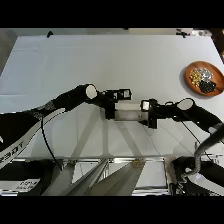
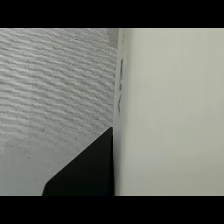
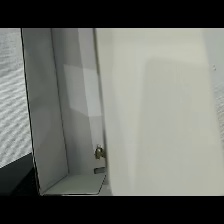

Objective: Fold the box and place the chain.

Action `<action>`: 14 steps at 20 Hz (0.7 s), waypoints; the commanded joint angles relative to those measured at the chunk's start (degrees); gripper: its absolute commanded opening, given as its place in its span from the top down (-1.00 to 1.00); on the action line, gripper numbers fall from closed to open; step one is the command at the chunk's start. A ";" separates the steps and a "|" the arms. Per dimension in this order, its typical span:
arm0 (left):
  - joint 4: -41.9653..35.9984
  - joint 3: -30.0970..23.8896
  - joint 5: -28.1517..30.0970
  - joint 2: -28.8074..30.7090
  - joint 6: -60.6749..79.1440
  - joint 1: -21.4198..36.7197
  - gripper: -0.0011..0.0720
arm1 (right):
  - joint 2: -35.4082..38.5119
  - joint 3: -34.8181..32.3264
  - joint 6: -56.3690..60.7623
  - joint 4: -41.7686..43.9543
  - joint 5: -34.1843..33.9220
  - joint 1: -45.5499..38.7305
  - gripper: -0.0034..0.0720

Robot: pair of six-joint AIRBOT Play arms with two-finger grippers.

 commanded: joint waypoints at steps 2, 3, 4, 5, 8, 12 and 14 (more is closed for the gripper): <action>0.00 0.07 0.04 0.00 -0.04 -0.04 0.93 | -1.49 -0.07 0.02 0.31 0.92 -1.38 -0.87; 0.00 0.07 0.04 0.00 -0.07 -0.04 0.93 | -1.90 -0.07 0.02 0.87 1.01 -1.60 -0.86; 0.00 0.07 0.04 0.00 -0.04 -0.04 0.93 | -2.12 -0.07 -0.04 1.81 0.87 -1.60 -0.85; 0.00 0.07 0.04 0.00 -0.04 -0.04 0.93 | -2.16 -0.07 -0.13 3.06 0.81 -1.60 -0.85; 0.00 0.07 0.04 0.00 -0.04 -0.04 0.93 | -2.16 -0.07 -1.66 5.29 0.87 -1.60 -0.82; 0.00 0.07 0.04 0.00 -0.04 -0.04 0.93 | -2.64 -0.07 -4.59 7.80 2.01 -1.57 -0.81; 0.00 0.07 0.04 0.00 -0.07 -0.04 0.93 | -3.21 -0.07 -4.55 7.61 2.14 -1.53 -0.81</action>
